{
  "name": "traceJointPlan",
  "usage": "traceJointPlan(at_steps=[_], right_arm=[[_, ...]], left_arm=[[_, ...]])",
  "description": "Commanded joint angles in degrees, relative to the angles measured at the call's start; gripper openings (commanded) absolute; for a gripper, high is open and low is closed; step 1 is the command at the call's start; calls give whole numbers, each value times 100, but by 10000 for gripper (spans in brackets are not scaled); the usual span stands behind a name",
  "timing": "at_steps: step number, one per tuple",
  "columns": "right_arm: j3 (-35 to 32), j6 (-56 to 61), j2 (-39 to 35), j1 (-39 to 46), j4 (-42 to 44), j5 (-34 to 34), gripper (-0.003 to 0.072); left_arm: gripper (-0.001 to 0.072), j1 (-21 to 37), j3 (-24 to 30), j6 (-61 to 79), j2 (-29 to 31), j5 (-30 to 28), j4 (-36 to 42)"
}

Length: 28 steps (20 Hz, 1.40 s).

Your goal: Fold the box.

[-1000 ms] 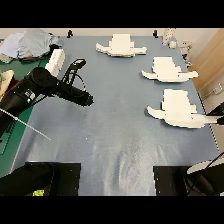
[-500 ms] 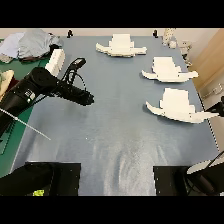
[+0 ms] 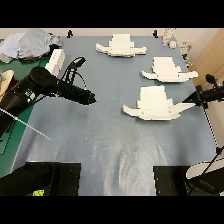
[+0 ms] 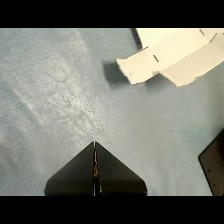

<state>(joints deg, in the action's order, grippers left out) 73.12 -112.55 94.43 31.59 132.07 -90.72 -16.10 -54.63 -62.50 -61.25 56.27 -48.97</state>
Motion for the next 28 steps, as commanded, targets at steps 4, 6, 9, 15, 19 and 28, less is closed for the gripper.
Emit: traceJointPlan(at_steps=[4,6,9,15,19,28], right_arm=[[-3080,1128,-2428,-1886,111,1965,-1],[-3886,1534,-3171,-2271,94,2481,0],[-4538,1961,-3731,-2531,39,2828,113],[-4546,1880,-3733,-2529,-20,2192,272],[-4546,1062,-3724,-2564,35,2356,1],[-4948,212,-5322,-3746,-345,2796,0]], left_arm=[[12,0,0,-55,2,715,37],[12,0,0,-55,2,970,37],[13,0,0,-31,2,1032,35],[13,0,0,2,2,1016,37],[13,0,0,4,2,957,37],[568,13,2,-37,-225,903,15]])
